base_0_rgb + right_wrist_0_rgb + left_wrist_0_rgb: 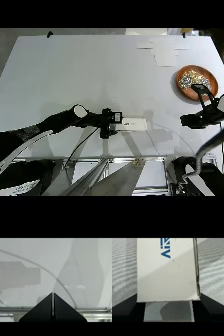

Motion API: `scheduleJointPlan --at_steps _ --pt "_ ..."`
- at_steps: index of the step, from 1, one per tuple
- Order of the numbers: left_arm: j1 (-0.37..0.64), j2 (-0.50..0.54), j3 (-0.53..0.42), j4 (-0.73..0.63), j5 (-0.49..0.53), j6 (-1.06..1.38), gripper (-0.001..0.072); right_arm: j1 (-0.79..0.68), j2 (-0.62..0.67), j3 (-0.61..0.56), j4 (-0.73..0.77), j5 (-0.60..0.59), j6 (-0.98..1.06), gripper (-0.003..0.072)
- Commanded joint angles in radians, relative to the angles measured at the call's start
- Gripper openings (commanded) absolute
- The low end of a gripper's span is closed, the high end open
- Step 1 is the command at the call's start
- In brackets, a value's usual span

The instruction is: Fold the box and place the chain.

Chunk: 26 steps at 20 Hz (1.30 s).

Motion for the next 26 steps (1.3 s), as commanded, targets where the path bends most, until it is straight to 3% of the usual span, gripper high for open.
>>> scheduleJointPlan --at_steps 1,2,3,4,8,12,15,17,20,21,26 --pt "0.003 0.016 0.0 -0.001 0.047 -0.034 0.0127 -0.007 0.001 0.001 -0.002 0.016 0.006 0.0014" --pt "0.01 0.039 0.0 -0.002 0.052 -0.1 0.0124 -0.007 0.001 0.001 -0.002 0.016 0.006 0.0014" --pt "0.026 0.076 0.0 0.007 0.053 -0.177 0.0036 -0.007 0.001 0.001 -0.002 0.016 0.006 0.0014" --pt "0.047 0.119 0.0 0.031 0.053 -0.248 0.0007 -0.007 0.001 0.001 -0.002 0.016 0.006 0.0014" --pt "0.186 0.332 0.0 0.21 0.053 -0.54 0.0008 -0.007 0.001 0.001 -0.002 0.016 0.006 0.0014" --pt "0.417 0.528 0.0 0.544 0.039 -0.901 0.001 -0.007 0.001 0.001 -0.002 0.016 0.006 0.0014" --pt "0.629 0.62 0.0 0.821 -0.042 -1.168 0.0011 -0.007 0.001 0.001 -0.002 0.016 0.006 0.0014" --pt "0.77 0.634 0.0 0.886 -0.063 -1.339 0.0014 -0.007 0.001 0.001 -0.002 0.016 0.006 0.0014" --pt "0.952 0.603 0.0 0.896 -0.132 -1.399 0.0153 -0.007 0.001 0.001 -0.002 0.016 0.006 0.0014" --pt "0.995 0.586 0.0 0.896 -0.156 -1.399 0.0151 -0.007 0.001 0.001 -0.002 0.016 0.006 0.0014" --pt "1.1 0.45 0.0 0.897 -0.247 -1.399 0.0152 -0.007 0.001 0.001 -0.002 0.016 0.006 0.0014"
